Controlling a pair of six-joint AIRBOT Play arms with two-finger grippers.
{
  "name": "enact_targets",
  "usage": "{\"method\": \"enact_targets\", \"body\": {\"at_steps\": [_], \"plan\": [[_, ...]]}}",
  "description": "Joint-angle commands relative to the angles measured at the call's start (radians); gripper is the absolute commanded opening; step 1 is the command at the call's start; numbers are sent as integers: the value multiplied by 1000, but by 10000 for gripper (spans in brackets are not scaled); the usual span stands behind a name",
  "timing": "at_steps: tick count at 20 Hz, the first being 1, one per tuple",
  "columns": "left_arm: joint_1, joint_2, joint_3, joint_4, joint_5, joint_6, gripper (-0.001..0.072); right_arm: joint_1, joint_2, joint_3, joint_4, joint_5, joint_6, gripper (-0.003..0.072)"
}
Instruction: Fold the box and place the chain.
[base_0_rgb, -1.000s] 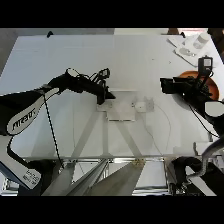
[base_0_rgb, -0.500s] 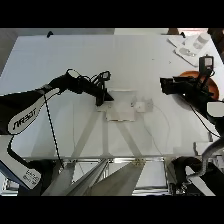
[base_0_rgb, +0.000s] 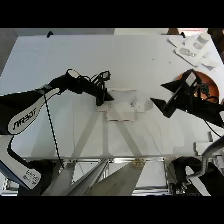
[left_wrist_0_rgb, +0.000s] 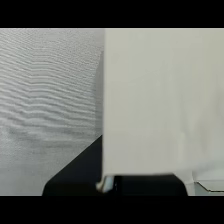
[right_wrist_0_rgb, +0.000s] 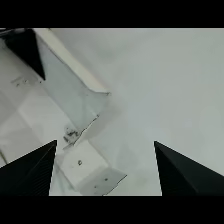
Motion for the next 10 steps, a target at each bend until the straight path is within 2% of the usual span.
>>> {"method": "enact_targets", "body": {"at_steps": [1,6,10], "plan": [[0,1,1,-2,-1,0,22,0,20,2,-106,173,-76,704],[0,1,1,-2,-1,0,22,17,-31,-2,-143,180,-79,714],[0,1,1,-2,-1,0,22,124,-150,-14,-156,178,-202,716]]}}
